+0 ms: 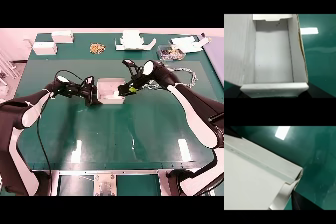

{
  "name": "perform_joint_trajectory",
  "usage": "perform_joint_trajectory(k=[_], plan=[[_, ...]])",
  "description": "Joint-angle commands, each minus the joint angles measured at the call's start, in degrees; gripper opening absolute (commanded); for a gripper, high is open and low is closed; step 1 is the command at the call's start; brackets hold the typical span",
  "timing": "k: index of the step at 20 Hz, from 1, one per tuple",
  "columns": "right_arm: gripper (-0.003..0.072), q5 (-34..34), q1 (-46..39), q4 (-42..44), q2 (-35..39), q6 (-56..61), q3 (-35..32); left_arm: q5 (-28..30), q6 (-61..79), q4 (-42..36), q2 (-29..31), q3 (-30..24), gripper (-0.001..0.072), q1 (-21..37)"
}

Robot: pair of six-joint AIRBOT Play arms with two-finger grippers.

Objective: Fold the box and place the chain.

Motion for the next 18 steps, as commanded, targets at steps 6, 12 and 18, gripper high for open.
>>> perform_joint_trajectory(k=[6, 12, 18], plan=[[0.0376, -5.05, 3.17, -8.28, -0.57, 13.49, 0.26, 0.04, 0.02, 0.00, -0.02, 0.04, 0.0418, -0.02], [0.0376, -5.16, 4.15, -8.61, -1.92, 15.69, 0.39, 0.02, 0.02, 0.00, -0.02, 0.04, 0.0418, -0.02], [0.0375, -2.38, 4.79, -9.46, -4.04, 16.63, 3.21, 0.02, 0.02, 0.00, -0.02, 0.04, 0.0418, -0.02]])
